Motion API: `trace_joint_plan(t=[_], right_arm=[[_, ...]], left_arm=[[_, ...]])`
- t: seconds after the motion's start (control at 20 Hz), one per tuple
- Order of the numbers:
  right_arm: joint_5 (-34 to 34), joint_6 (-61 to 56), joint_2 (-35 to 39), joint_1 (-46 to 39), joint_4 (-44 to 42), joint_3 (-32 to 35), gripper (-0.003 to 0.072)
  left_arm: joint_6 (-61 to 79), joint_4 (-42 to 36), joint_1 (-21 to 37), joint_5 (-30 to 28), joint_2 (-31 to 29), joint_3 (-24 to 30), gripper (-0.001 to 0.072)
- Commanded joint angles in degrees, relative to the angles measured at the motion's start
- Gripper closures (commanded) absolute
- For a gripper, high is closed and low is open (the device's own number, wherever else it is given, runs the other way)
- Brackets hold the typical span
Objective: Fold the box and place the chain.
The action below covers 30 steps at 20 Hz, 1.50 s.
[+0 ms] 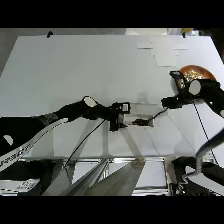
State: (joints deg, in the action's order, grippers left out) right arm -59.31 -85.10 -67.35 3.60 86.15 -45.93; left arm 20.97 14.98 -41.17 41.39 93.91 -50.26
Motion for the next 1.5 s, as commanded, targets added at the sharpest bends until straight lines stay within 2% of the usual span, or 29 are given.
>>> trace_joint_plan(t=[0.0, 0.6, 0.8, 0.95, 1.15, 1.45], right_arm=[[-4.57, 0.09, 6.95, 0.02, -3.39, -0.07, 0.0671], [-11.91, 7.87, 28.61, 0.04, -19.04, 3.13, 0.0671], [-14.03, 9.18, 34.03, 0.04, -20.48, 3.13, 0.0671], [-14.67, 10.16, 35.1, 0.04, -24.15, 3.15, 0.0671], [-14.38, 15.56, 35.08, 0.04, -36.28, 3.21, 0.0671], [-8.46, 19.65, 34.51, 0.04, -40.17, 5.7, 0.0671]], left_arm=[[0.0, 0.02, 0.0, 0.0, 0.0, 0.0, 0.0377], [0.0, 0.02, 0.0, 0.0, 0.0, 0.0, 0.0377], [0.0, 0.02, 0.0, 0.0, 0.0, 0.0, 0.0377], [0.0, 0.0, 0.0, 0.0, 0.0, 0.0, 0.0377], [0.0, 0.0, 0.0, 0.0, 0.0, 0.0, 0.0377], [0.0, 0.0, 0.0, 0.0, 0.0, 0.0, 0.0377]])
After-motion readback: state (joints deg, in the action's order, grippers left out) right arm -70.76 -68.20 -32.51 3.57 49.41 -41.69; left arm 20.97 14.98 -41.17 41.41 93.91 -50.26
